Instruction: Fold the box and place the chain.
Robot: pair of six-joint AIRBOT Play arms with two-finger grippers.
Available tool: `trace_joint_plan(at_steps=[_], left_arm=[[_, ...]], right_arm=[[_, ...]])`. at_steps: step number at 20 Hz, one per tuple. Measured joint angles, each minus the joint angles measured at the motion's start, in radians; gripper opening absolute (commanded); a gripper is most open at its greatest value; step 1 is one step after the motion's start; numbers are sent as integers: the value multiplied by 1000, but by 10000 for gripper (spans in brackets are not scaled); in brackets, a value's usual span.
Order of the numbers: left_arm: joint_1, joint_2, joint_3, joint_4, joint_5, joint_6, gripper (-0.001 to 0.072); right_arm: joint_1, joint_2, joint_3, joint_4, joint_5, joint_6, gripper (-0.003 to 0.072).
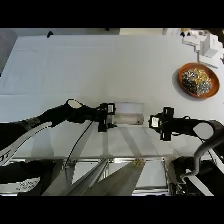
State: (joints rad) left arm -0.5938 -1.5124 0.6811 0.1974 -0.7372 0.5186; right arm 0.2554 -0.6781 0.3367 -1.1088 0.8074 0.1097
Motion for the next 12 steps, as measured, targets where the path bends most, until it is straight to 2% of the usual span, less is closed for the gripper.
trace_joint_plan(at_steps=[7,9,12], left_arm=[[0,0,0,0,0,0,254],[0,0,0,0,0,0,254],[0,0,0,0,0,0,254]], right_arm=[[0,-199,-1,146,-161,-183,314],[0,-218,-1,161,-175,-199,257],[0,-231,-1,198,-158,-241,218]])
